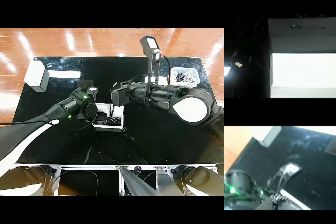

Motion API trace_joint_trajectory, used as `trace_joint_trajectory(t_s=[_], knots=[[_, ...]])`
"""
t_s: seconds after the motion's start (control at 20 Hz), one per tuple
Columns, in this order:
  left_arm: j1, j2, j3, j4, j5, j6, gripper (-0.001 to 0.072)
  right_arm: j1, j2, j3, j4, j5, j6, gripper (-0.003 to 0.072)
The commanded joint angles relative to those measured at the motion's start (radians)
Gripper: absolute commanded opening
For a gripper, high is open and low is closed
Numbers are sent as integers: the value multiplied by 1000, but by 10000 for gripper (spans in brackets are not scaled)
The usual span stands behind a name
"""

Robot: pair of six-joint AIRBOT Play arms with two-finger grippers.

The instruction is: Fold the box and place the chain.

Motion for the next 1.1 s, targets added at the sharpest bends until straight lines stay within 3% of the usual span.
trace_joint_trajectory(t_s=[0.0, 0.25, 0.65, 0.75, 0.9, 1.05], knots=[[0, -1, 0, 0, 0, 0, 26, 3, 0, -42, -1, 93, 5, 29], [0, -1, 0, 0, -4, 0, 26, 8, -11, -167, 13, 59, 23, 29], [0, -1, 0, 3, -7, 0, 27, 8, -118, -177, 76, 58, 22, 37], [0, -1, 0, 3, -7, 0, 26, 8, -118, -177, 77, 66, 23, 596], [0, -1, 0, 3, -7, 0, 26, 2, -112, -168, 77, 93, 23, 596], [0, 0, 0, 3, -7, 0, 26, -65, -50, -119, 71, 249, 8, 596]])
